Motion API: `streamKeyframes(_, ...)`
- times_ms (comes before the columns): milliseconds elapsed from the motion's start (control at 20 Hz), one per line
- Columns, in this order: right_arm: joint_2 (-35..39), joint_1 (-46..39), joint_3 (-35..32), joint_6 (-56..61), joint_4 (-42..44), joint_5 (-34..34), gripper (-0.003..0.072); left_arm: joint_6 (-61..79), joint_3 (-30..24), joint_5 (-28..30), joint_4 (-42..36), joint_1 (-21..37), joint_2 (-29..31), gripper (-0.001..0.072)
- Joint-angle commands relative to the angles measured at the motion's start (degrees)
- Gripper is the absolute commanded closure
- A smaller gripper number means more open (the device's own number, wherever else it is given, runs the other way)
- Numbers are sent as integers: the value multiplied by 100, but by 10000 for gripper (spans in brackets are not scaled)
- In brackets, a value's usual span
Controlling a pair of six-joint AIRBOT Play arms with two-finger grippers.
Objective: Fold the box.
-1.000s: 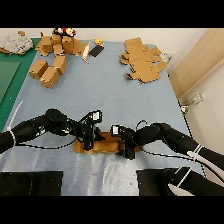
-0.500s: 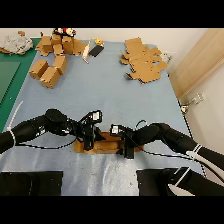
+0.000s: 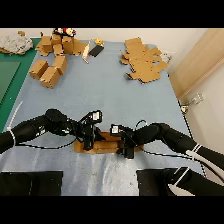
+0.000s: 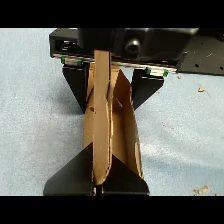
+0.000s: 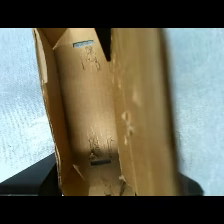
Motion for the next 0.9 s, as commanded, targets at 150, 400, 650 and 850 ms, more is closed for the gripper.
streamKeyframes(150, -7, 7, -4, 9, -57, -94, 234, 2, 4, 2, 0, 0, 0, 699)
streamKeyframes(400, -7, 7, -4, 9, -57, -96, 234, 7, 4, 13, 0, 2, 0, 699)
streamKeyframes(650, -7, 7, -2, 9, -59, -96, 234, 61, 4, 55, -2, 22, 0, 699)
streamKeyframes(850, -7, 7, -2, 9, -76, -98, 234, 61, 11, 52, -83, 2, 0, 699)
